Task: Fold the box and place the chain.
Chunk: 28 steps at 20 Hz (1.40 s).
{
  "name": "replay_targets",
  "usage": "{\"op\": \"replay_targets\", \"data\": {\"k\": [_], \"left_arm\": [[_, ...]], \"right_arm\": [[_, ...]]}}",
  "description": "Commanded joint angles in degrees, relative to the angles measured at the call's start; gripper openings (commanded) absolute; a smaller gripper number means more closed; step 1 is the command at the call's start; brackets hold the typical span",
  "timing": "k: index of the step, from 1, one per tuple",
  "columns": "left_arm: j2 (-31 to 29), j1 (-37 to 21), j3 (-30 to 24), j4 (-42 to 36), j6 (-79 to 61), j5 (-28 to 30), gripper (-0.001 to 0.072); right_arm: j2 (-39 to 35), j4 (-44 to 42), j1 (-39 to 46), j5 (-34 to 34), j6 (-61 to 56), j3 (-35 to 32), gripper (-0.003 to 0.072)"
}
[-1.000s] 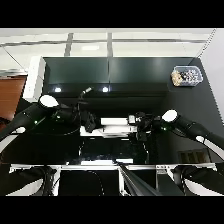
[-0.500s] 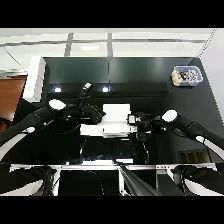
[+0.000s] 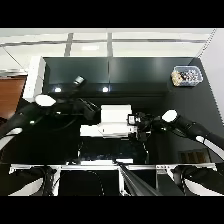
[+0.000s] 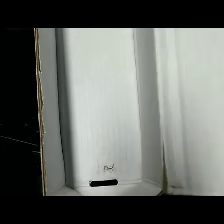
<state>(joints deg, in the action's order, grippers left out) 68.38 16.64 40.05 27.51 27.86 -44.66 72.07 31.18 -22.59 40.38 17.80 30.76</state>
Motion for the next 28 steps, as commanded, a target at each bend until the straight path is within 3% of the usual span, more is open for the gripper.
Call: {"op": "replay_targets", "data": {"k": [1, 4, 6, 7, 8, 9, 13, 22, 25, 26, 28], "left_arm": [[-8.41, -9.44, -2.19, 1.62, 0.13, -10.01, 0.0026], [-8.70, -12.02, -6.12, 4.07, -11.21, -23.91, 0.0025], [-8.26, -10.84, -8.59, 7.74, -16.65, -24.06, 0.0062], [-8.20, -10.25, -9.73, 9.01, -20.04, -22.03, 0.0277], [-8.20, -9.51, -10.75, 10.75, -24.76, -18.64, 0.0609], [-8.17, -8.46, -11.34, 12.90, -26.64, -14.34, 0.0715], [-7.19, -1.77, -11.15, 19.17, -30.82, -0.90, 0.0714], [-0.09, 6.34, -8.70, 7.76, -40.57, -0.87, 0.0707], [0.90, 8.07, -8.68, 7.43, -40.54, -0.96, 0.0691], [0.98, 8.50, -8.68, 7.37, -40.46, -0.70, 0.0667], [1.03, 8.81, -8.70, 6.91, -39.39, -0.74, 0.0470]], "right_arm": [[0.00, -0.04, -0.04, -0.09, -0.02, -0.02, 0.0198], [0.00, -0.04, -0.04, -0.11, -0.02, -0.02, 0.0198], [0.00, -0.04, -0.04, -0.09, -0.02, -0.02, 0.0198], [0.00, -0.04, -0.04, -0.11, -0.02, -0.02, 0.0198], [0.00, -0.04, -0.04, -0.09, -0.02, -0.02, 0.0198], [0.00, -0.04, -0.04, -0.09, -0.02, -0.02, 0.0198], [0.00, -0.04, -0.04, -0.11, -0.02, -0.02, 0.0198], [0.00, -0.04, -0.04, -0.09, -0.02, -0.02, 0.0198], [0.00, -0.04, -0.04, -0.11, -0.02, -0.02, 0.0198], [0.00, -0.04, -0.04, -0.11, -0.02, -0.02, 0.0198], [0.00, -0.04, -0.04, -0.11, -0.02, -0.02, 0.0198]]}}
